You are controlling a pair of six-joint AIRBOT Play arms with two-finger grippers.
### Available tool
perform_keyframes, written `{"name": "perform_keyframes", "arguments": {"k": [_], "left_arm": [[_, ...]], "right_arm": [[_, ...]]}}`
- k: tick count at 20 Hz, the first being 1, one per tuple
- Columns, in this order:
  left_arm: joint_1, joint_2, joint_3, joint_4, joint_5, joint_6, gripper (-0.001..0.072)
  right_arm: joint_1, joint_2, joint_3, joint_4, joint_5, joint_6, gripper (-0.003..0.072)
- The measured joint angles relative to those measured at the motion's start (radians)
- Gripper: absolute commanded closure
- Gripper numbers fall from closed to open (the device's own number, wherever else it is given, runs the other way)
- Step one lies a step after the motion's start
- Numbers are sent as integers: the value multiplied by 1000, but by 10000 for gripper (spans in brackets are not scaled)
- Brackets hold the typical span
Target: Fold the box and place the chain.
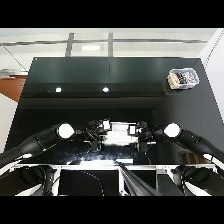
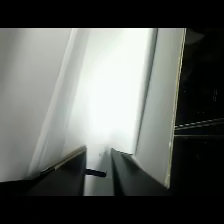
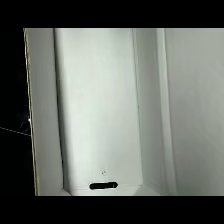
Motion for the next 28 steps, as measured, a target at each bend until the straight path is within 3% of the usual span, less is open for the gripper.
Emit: {"name": "perform_keyframes", "arguments": {"k": [1, 3, 4, 5, 7, 12, 16, 20, 24, 28], "left_arm": [[0, 0, 0, 0, 0, 0, 282], [0, 0, 0, 0, 0, 0, 283], [0, 1, 0, 0, 0, 0, 357], [0, 4, 0, 1, 0, -4, 528], [7, 21, 0, 2, -7, -8, 676], [130, 158, 0, 125, -94, -190, 675], [372, 283, 0, 266, -280, -641, 675], [629, 327, -36, 360, -462, -944, 675], [756, 304, -128, 293, -492, -1088, 675], [745, 186, -162, 140, -495, -1066, 676]], "right_arm": [[0, 0, 0, 0, 0, 0, 205], [0, 0, 0, 0, 0, 0, 205], [0, 0, 0, 0, 0, 0, 205], [0, 0, 0, 0, 0, 0, 205], [0, 0, 0, 0, 0, 0, 205], [0, 0, 0, 1, -1, 0, 205], [0, 0, 0, 0, -1, 0, 205], [0, 0, 0, 0, -1, 0, 205], [0, 0, 0, 0, 0, 0, 205], [0, 0, 0, 0, -1, 0, 205]]}}
